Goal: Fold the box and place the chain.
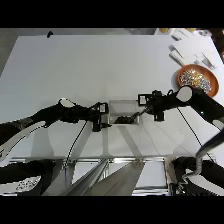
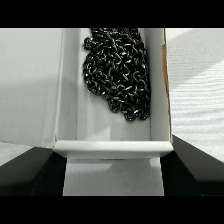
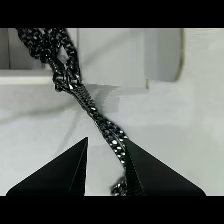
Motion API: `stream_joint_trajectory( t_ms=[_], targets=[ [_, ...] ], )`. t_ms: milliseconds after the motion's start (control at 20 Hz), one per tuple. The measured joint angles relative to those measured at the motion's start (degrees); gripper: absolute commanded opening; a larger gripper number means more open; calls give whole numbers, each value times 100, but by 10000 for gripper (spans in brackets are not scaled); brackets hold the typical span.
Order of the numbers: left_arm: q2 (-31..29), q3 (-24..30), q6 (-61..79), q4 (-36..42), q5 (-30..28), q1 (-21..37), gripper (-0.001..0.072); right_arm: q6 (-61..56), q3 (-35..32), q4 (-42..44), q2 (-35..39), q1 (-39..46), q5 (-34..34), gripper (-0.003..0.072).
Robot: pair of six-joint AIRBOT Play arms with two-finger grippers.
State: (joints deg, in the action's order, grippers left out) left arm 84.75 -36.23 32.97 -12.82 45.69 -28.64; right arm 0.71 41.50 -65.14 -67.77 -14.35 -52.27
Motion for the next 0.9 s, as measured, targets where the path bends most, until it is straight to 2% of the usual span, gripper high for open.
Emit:
stream_joint_trajectory(
  t_ms=[300, 600, 650, 700, 900],
  targets=[
    [0, 0, 0, -2, 0, 0, 150, 992, -2, 752, -487, 0, 162, 263],
    [0, 0, 0, 0, 0, 0, 150, 1283, -35, 1036, -640, 0, -66, 252],
    [0, 0, 2, 0, 0, 0, 150, 1296, -66, 1047, -647, 0, -90, 170],
    [0, 0, 0, 0, 0, 0, 150, 1311, -101, 1056, -651, 0, -114, 29],
    [0, 0, 0, 0, 0, 0, 150, 1117, -192, 778, -533, 0, -157, 16]
  ],
)
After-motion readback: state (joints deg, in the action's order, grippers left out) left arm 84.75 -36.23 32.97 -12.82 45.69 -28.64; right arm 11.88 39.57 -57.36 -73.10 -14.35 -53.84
